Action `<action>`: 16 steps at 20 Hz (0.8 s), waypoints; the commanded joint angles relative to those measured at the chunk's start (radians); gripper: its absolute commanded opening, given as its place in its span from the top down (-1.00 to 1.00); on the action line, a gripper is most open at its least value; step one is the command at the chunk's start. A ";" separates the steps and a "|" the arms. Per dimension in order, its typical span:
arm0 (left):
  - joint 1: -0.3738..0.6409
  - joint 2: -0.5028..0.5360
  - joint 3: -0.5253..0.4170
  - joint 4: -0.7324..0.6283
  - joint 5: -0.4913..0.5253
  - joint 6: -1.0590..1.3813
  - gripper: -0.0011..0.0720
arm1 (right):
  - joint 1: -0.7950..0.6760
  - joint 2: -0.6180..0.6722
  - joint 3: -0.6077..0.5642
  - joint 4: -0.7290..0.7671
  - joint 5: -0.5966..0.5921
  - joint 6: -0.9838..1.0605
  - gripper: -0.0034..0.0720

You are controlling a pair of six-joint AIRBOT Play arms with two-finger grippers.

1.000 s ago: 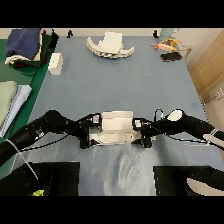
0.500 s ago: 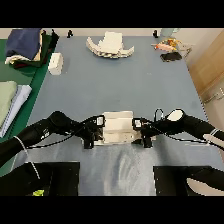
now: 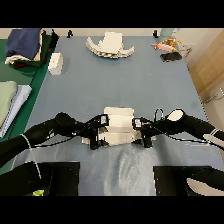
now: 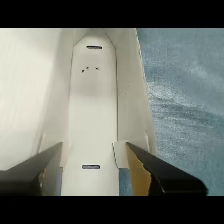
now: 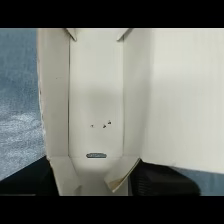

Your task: Fold the box.

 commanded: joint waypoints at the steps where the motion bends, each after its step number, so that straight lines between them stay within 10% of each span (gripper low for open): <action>1: -0.007 -0.012 0.000 -0.017 0.010 0.005 -0.89 | 0.001 0.001 0.001 0.000 0.001 0.000 -0.45; 5: -0.006 -0.009 0.000 0.008 0.011 -0.010 -0.67 | 0.001 0.001 0.001 0.000 0.001 0.000 -0.45; 7: -0.006 0.016 0.007 0.109 0.018 -0.145 0.88 | 0.001 0.001 0.001 0.000 0.001 0.000 -0.45; 16: -0.005 0.472 0.080 0.752 -0.179 -1.305 0.93 | 0.001 0.001 0.001 0.000 0.001 0.000 -0.45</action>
